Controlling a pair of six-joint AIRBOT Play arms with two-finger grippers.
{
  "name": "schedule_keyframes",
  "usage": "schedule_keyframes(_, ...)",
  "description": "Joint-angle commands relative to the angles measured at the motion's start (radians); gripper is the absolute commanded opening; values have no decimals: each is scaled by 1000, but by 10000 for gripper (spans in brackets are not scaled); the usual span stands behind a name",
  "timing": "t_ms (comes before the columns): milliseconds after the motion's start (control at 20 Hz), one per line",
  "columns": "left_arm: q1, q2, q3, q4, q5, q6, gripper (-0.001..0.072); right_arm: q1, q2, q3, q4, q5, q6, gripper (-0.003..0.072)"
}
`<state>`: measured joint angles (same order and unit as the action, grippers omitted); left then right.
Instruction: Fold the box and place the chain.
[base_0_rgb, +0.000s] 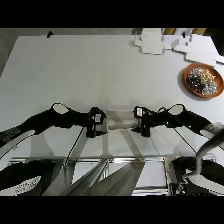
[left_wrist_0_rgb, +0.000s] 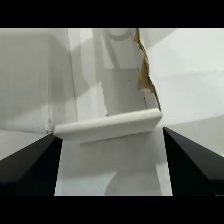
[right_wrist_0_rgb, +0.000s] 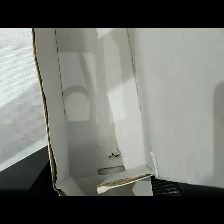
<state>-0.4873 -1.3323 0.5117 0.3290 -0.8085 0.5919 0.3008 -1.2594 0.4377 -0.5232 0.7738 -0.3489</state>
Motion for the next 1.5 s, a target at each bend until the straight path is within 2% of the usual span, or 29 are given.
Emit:
schedule_keyframes(0, -1, 0, -20, -23, 6, -11, 696, 0, 0, 0, 0, 0, 0, 334)
schedule_keyframes(350, -49, -35, -20, -191, 59, -9, 697, 0, 0, 0, 0, 0, 0, 334)
schedule_keyframes(650, -71, -48, -15, -233, 81, 13, 689, 0, 0, 0, 0, 0, 0, 334)
schedule_keyframes(700, -71, -48, -15, -247, 88, 15, 652, 0, 0, 0, 0, 0, 0, 334)
schedule_keyframes(850, -72, -48, -15, -257, 94, 18, 268, 0, 0, 0, 0, 0, 0, 334)
schedule_keyframes(900, -76, -48, -15, -254, 94, 17, 216, 0, 0, 0, 0, 0, 0, 334)
schedule_keyframes(1450, -75, -48, -15, -250, 87, 10, 211, 0, 0, 0, 0, 0, 0, 334)
